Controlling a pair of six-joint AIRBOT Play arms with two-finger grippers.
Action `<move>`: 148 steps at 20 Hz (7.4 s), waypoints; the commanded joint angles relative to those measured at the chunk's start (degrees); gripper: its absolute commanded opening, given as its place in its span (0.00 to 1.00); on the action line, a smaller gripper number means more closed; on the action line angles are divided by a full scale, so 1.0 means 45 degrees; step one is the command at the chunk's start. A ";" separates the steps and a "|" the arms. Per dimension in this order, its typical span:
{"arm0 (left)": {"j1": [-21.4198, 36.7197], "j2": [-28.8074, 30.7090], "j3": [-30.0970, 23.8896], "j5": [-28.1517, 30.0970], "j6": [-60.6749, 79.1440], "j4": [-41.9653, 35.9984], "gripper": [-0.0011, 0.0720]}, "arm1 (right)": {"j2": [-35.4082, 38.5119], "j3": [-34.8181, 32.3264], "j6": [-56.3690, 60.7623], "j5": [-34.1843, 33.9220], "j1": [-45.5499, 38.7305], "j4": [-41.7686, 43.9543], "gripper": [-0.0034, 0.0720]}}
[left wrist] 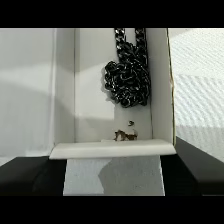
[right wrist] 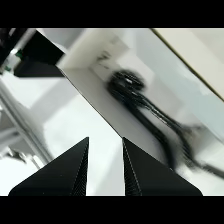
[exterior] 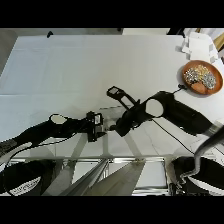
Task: Fold the box and place the chain.
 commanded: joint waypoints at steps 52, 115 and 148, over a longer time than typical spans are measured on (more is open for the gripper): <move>0.0005 0.0005 0.0000 0.0005 0.0000 0.0000 0.11 | 0.5435 -0.0034 -0.1637 -0.1214 -0.3900 0.4818 0.06; 0.0005 0.0005 0.0000 0.0005 0.0000 0.0000 0.11 | -0.2934 -0.0437 0.3400 -0.2735 -0.6989 -0.6183 0.49; 0.0005 0.0005 0.0000 0.0005 0.0000 0.0000 0.11 | 0.6271 -0.0437 -0.0194 -0.0607 -0.1851 -0.2458 0.06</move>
